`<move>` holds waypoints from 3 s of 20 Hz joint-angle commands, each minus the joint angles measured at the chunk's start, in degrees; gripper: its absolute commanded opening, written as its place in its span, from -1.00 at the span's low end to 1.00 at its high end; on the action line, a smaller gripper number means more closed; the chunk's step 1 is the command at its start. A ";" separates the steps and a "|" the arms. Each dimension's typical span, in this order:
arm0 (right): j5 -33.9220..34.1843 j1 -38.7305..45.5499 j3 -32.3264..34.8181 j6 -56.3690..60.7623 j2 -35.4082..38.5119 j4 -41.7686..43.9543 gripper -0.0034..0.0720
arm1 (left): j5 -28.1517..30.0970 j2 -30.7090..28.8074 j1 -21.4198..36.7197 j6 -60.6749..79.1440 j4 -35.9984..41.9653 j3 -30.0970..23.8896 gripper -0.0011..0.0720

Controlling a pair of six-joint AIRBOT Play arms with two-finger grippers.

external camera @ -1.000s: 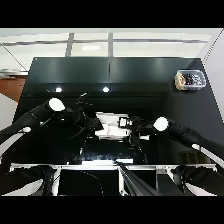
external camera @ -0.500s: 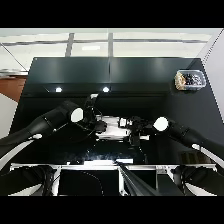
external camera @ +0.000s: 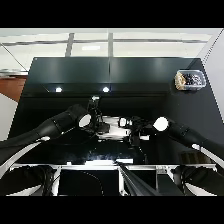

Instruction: Fold the box and place the chain.

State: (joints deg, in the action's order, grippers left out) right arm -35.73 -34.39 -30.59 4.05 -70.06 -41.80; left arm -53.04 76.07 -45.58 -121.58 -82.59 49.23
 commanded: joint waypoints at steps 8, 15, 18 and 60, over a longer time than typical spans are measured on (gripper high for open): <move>-0.13 -0.02 0.02 0.26 -0.02 0.02 0.49 | 2.21 0.33 -0.33 -1.66 -0.92 0.04 -0.32; -0.11 -0.02 0.02 0.26 -0.02 0.00 0.50 | 1.29 1.05 -1.14 -1.66 -1.64 0.96 -0.36; -0.11 -0.02 0.02 0.26 -0.02 0.00 0.49 | 1.18 1.70 -1.14 -1.66 -1.75 2.08 -0.37; -10.97 0.00 0.02 14.40 12.61 -18.29 0.96 | -6.14 3.78 -1.49 -3.39 -3.72 5.62 -0.89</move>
State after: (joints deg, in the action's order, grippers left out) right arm -44.75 -34.37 -30.52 16.82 -59.68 -55.68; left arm -59.11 80.01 -47.05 -124.31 -85.84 55.16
